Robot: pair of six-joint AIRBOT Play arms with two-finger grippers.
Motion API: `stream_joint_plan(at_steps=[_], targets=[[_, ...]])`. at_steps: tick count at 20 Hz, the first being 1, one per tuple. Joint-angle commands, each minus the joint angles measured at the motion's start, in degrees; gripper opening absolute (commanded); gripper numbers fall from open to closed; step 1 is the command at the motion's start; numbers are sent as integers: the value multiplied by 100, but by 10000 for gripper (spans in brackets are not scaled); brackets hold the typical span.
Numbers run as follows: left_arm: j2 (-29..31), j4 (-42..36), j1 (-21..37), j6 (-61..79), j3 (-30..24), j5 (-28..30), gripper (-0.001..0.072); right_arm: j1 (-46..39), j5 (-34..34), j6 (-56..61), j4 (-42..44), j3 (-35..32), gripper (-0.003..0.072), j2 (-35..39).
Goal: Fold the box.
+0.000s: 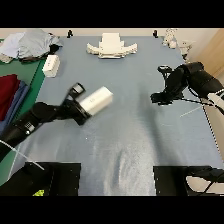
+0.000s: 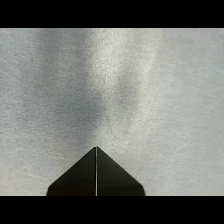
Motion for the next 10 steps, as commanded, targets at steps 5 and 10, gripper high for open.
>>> stream_joint_plan(at_steps=[5,10], targets=[[-1145,979,3147,-1108,1150,39,521,-2,-2,4,0,2,4,-2],[-2736,979,3508,-1097,2398,127,521,-2,-2,4,0,2,4,-2]])
